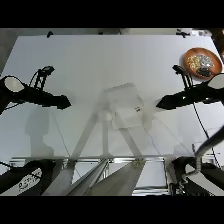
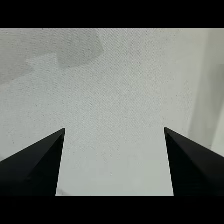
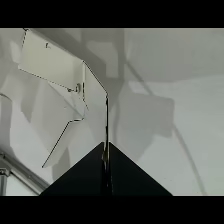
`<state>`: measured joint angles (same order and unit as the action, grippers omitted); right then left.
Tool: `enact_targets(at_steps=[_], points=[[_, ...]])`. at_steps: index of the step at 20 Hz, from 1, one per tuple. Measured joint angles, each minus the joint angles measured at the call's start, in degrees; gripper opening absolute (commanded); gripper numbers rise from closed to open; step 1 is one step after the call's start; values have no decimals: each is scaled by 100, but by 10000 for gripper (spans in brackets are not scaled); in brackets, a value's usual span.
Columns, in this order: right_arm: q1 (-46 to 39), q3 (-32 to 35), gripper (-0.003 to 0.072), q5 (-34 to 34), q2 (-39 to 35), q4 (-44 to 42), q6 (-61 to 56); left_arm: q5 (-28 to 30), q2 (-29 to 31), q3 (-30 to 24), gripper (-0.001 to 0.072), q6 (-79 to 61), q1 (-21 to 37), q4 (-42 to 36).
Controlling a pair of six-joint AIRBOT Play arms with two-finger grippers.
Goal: Fold the box and place the chain.
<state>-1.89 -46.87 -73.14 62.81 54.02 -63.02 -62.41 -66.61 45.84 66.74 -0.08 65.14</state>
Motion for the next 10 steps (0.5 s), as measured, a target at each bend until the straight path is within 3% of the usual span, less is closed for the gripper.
enact_targets(at_steps=[4,10], points=[[535,11,11,435,9,50,-330,0,0,0,696,0,0,0],[1082,463,11,1644,9,236,-931,0,0,0,696,2,0,-2]])
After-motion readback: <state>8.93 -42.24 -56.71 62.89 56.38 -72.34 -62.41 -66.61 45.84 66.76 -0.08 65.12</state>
